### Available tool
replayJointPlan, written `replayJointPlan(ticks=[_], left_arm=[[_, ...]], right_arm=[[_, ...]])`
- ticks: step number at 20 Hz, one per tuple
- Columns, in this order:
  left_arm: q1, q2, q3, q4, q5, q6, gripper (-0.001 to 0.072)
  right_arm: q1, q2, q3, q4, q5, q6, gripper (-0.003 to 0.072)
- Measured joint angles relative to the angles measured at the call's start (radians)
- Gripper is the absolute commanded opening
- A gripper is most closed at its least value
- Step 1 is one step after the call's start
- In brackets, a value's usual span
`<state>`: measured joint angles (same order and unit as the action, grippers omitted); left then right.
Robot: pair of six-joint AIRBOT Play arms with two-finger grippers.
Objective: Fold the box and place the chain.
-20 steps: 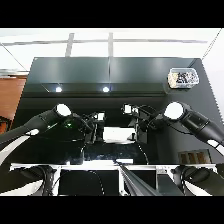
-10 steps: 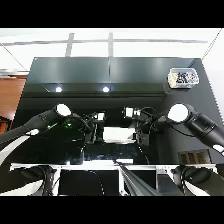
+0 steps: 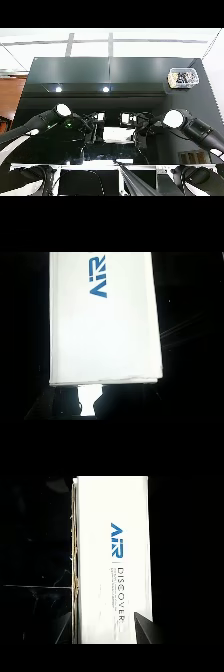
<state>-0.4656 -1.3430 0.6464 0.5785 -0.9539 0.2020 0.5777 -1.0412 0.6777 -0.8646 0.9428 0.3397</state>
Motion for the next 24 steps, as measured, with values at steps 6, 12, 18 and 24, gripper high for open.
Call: replayJointPlan(ticks=[6, 12, 18, 24], left_arm=[[0.0, 0.0, 0.0, 0.0, 0.0, 0.0, 0.0462], [0.0, 0.0, 0.0, 0.0, 0.0, -0.002, 0.0462], [0.0, 0.0, 0.0, 0.0, 0.0, -0.002, 0.0462], [0.0, 0.0, 0.0, 0.0, 0.0, -0.002, 0.0462]], right_arm=[[0.003, 0.001, -0.03, 0.009, -0.013, 0.0, 0.0424], [0.002, 0.019, -0.027, 0.011, -0.007, 0.007, 0.0426], [-0.072, 0.124, -0.005, 0.024, 0.047, 0.233, 0.0299], [-0.137, 0.145, -0.122, 0.264, 0.143, 0.492, 0.0015]])
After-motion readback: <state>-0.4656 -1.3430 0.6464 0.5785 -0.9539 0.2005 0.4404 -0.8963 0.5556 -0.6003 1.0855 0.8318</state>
